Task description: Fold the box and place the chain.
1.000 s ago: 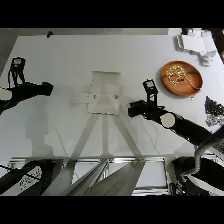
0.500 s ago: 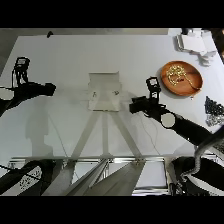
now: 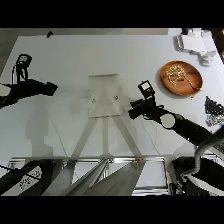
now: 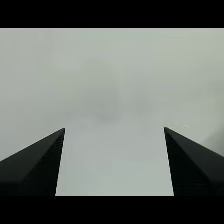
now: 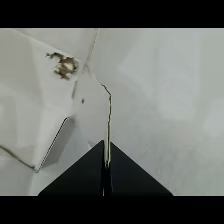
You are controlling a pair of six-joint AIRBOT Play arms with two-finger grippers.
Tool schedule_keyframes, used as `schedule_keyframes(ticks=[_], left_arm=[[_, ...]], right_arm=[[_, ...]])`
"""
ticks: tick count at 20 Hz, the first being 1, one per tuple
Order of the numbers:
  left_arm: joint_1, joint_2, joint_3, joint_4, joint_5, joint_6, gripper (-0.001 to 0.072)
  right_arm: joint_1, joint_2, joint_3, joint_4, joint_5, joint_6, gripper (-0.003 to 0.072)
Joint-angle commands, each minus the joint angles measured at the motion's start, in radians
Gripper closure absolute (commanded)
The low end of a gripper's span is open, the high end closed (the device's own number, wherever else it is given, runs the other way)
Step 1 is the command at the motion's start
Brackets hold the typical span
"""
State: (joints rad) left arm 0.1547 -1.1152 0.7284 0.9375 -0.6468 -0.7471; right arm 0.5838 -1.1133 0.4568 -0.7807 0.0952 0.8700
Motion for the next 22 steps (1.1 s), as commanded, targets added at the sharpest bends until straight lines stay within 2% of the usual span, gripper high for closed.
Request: schedule_keyframes(ticks=[1,2,4,10,13,15,19,22], left_arm=[[-0.001,0.001,0.063,-0.109,-0.169,0.104,0.0016],[-0.003,0.001,0.07,-0.164,-0.193,0.129,0.0034],[-0.026,-0.002,0.072,-0.222,-0.2,0.166,0.0209],[-0.121,-0.031,0.072,-0.231,-0.299,0.203,0.0216],[-0.133,-0.032,0.072,-0.277,-0.245,0.197,0.0217],[-0.134,-0.032,0.072,-0.291,-0.212,0.201,0.0215],[-0.133,-0.03,0.072,-0.294,-0.106,0.202,0.0211],[-0.138,-0.03,0.072,-0.293,-0.098,0.202,0.0211]], right_arm=[[0.0,0.0,0.0,0.013,0.046,-0.014,0.0683],[0.0,0.0,0.0,0.036,0.061,-0.014,0.0683],[0.0,0.0,0.0,0.037,0.066,-0.014,0.0682],[0.0,-0.001,0.0,0.092,-0.024,-0.003,0.0681],[0.0,-0.029,-0.002,0.174,-0.036,0.008,0.068],[0.005,-0.077,-0.002,0.232,-0.09,0.079,0.068],[0.05,-0.109,-0.002,0.24,-0.14,0.103,0.068],[0.081,-0.109,-0.002,0.24,-0.141,0.102,0.0678]])
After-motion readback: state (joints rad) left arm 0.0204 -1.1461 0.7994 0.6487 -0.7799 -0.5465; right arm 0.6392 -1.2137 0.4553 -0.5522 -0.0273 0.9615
